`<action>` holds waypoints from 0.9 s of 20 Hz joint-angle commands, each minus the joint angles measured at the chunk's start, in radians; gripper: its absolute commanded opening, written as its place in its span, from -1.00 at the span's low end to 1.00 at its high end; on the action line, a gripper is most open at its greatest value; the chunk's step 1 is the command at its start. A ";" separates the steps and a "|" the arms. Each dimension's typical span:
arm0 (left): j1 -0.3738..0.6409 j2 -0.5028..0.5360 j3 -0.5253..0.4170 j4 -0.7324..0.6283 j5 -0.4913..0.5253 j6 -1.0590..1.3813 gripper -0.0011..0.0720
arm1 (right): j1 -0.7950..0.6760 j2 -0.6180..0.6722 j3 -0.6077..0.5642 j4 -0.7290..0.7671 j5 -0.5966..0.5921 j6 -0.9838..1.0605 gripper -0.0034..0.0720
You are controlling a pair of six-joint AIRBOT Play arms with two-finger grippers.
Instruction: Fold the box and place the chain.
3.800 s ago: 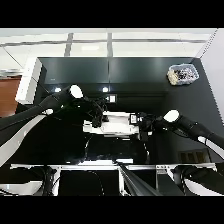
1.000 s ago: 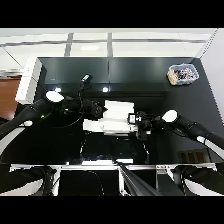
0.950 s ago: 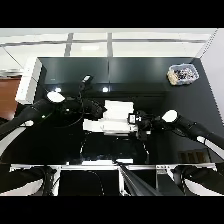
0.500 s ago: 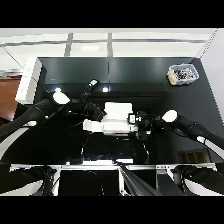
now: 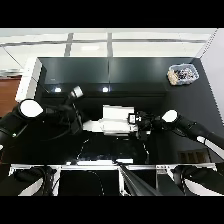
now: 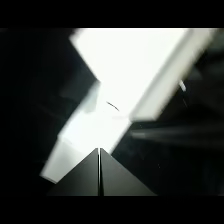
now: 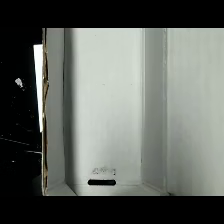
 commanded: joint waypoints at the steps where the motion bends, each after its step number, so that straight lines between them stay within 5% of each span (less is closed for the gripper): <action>1: -0.006 -0.042 -0.043 0.004 -0.124 0.456 -0.26 | 0.000 -0.001 0.001 0.000 0.001 0.000 -0.26; 2: -0.010 -0.066 -0.042 -0.005 -0.046 0.510 0.74 | 0.000 -0.001 0.001 0.000 0.001 0.000 -0.26; 3: -0.021 -0.089 -0.042 -0.023 0.050 0.514 0.97 | 0.000 -0.001 0.000 0.000 0.001 0.000 -0.26; 6: -0.068 -0.139 -0.026 -0.005 0.203 0.588 0.96 | 0.000 -0.001 0.000 0.000 0.001 0.000 -0.26; 9: -0.118 -0.196 -0.007 -0.061 0.205 0.603 0.95 | 0.000 -0.001 0.000 0.000 0.001 0.000 -0.26; 11: -0.137 -0.222 -0.007 -0.119 0.209 0.600 0.84 | 0.000 -0.001 0.000 0.000 0.001 0.000 -0.26; 13: -0.137 -0.239 -0.007 -0.192 0.203 0.594 0.51 | 0.000 -0.001 0.000 0.000 0.001 0.000 -0.26; 16: -0.137 -0.243 -0.007 -0.204 0.203 0.596 -0.38 | 0.000 -0.001 0.000 0.000 0.001 0.000 -0.26; 18: -0.143 -0.243 -0.007 -0.210 0.201 0.595 -0.54 | 0.000 -0.001 0.000 0.000 0.001 0.000 -0.26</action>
